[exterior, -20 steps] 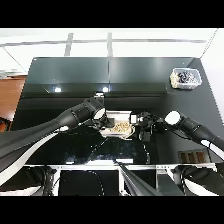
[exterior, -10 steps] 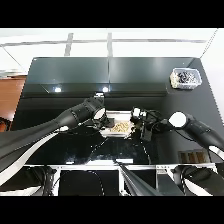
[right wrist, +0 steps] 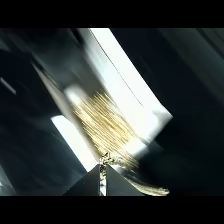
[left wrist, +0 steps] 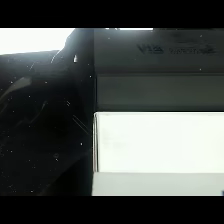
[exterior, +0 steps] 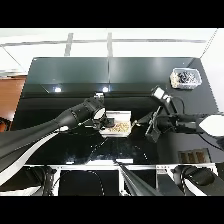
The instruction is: Fold the box and place the chain.
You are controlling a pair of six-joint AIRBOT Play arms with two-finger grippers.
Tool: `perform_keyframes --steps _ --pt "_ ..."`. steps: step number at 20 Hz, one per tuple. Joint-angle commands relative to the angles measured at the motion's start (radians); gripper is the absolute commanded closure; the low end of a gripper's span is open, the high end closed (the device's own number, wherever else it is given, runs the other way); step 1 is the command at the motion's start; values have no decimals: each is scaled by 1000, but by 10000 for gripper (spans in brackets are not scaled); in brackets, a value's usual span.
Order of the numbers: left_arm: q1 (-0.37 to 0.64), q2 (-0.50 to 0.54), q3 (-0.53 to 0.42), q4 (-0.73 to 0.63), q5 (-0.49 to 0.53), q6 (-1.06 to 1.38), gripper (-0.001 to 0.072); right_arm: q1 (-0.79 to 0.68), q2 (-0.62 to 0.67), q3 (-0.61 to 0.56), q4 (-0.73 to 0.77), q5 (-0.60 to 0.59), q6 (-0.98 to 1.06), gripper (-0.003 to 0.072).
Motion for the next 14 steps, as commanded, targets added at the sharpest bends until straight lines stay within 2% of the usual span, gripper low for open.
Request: perform_keyframes --steps 1,3,7,8,9,11,14 --pt "1 0 0 0 5 1 682 1 27 19 325 -90 49 670" --pt "1 0 0 0 7 1 682 1 12 19 356 -143 36 670" --pt "1 0 0 0 7 1 682 1 -104 19 302 -98 41 656" --pt "1 0 0 0 7 1 682 1 -135 18 264 -97 66 445" --pt "1 0 0 0 7 1 683 0 -155 18 229 -97 79 269" --pt "1 0 0 0 7 1 682 -23 -157 21 128 -90 83 265" --pt "1 0 0 0 10 1 683 -141 -142 38 100 -12 82 265"
